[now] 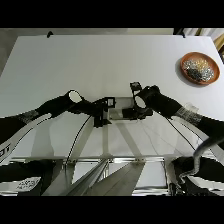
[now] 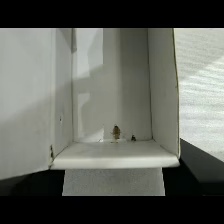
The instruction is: Fold the box and place the chain.
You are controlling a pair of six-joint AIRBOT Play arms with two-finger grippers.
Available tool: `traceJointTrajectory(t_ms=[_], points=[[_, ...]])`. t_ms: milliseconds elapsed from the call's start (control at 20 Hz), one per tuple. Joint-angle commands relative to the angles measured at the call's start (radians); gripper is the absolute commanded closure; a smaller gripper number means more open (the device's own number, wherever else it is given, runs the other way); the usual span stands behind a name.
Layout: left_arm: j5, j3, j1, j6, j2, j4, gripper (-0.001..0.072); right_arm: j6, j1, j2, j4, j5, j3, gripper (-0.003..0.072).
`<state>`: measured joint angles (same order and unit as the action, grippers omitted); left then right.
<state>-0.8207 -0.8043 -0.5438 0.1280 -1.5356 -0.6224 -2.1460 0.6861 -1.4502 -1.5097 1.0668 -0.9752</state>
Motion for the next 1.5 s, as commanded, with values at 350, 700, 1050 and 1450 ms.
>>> traceJointTrajectory(t_ms=[350, 700, 1050, 1450], points=[[0.001, 0.000, 0.000, -0.001, 0.000, 0.000, 0.0698, 0.000, 0.000, 0.000, -0.017, 0.003, -0.001, 0.0669], [0.001, 0.000, 0.000, -0.001, 0.000, 0.000, 0.0698, 0.010, -0.001, 0.036, -0.052, 0.023, -0.001, 0.0226], [0.001, 0.000, 0.000, -0.001, 0.000, 0.000, 0.0698, 0.158, -0.001, 0.206, -0.127, 0.177, -0.001, 0.0224], [0.001, 0.000, 0.000, -0.001, 0.000, 0.000, 0.0698, 0.384, -0.388, 0.467, -0.273, 0.121, -0.056, 0.0289]])
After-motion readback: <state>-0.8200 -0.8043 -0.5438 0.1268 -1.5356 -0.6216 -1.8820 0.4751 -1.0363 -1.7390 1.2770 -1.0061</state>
